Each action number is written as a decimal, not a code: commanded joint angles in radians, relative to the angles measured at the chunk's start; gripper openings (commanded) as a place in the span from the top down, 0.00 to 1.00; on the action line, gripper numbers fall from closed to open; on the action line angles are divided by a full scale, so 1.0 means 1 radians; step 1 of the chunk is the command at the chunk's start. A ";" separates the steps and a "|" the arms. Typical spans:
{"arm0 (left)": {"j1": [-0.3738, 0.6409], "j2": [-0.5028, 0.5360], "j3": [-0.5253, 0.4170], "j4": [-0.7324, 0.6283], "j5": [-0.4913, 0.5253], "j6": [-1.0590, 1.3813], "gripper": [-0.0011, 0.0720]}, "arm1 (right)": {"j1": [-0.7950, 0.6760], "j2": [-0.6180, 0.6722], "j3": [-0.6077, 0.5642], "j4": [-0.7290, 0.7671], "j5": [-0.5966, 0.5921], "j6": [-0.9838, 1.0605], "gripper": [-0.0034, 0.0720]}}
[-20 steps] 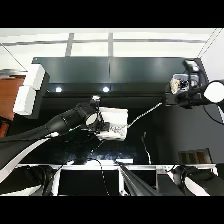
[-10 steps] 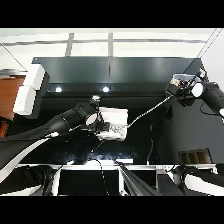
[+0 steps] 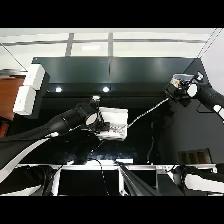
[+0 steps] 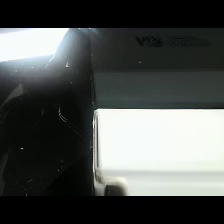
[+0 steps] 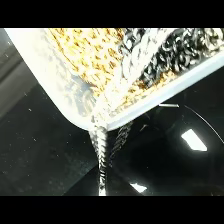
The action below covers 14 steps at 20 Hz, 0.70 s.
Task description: Fold the box and place the chain.
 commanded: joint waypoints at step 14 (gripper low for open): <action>-0.001 0.000 0.001 0.000 -0.024 0.000 0.94 | 0.000 0.822 0.303 0.411 0.515 -0.702 0.92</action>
